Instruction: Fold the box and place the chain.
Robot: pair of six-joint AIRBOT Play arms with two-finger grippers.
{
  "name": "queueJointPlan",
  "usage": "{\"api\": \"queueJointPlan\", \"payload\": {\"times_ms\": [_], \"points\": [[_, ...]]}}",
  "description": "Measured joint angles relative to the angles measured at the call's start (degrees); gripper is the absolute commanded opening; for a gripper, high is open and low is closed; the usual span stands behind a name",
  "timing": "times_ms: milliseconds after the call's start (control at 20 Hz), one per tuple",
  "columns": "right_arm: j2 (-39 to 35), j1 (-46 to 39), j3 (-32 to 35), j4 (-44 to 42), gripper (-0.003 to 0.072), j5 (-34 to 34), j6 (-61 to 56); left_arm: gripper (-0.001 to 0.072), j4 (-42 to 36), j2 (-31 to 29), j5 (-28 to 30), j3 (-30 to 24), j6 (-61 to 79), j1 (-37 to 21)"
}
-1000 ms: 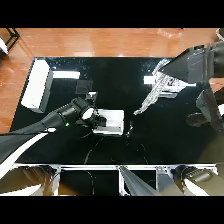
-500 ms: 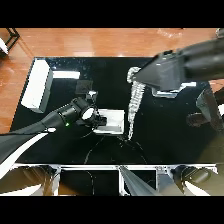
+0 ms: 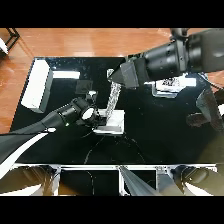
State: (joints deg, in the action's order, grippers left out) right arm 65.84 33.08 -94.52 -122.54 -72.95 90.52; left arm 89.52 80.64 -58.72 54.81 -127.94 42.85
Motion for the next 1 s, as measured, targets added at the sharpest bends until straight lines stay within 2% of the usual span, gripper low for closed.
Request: {"api": "queueJointPlan", "payload": {"times_ms": [300,450,750,1000], "points": [[0.61,0.09,0.59,6.67,0.0015,-5.53,-0.39,0.0018,0.0,0.0,-0.02,0.0,-0.02,0.0],[0.7,0.15,3.41,6.14,0.0016,-6.75,-0.74,0.0018,0.0,0.0,-0.02,0.0,-0.02,0.0],[1.84,0.22,12.28,0.44,0.0016,-1.05,0.24,0.0018,0.0,0.0,-0.02,0.0,-0.04,0.0],[4.17,0.22,14.64,-0.81,0.0016,0.83,1.22,0.0018,0.0,0.0,-0.02,0.0,-0.04,0.0]]}}
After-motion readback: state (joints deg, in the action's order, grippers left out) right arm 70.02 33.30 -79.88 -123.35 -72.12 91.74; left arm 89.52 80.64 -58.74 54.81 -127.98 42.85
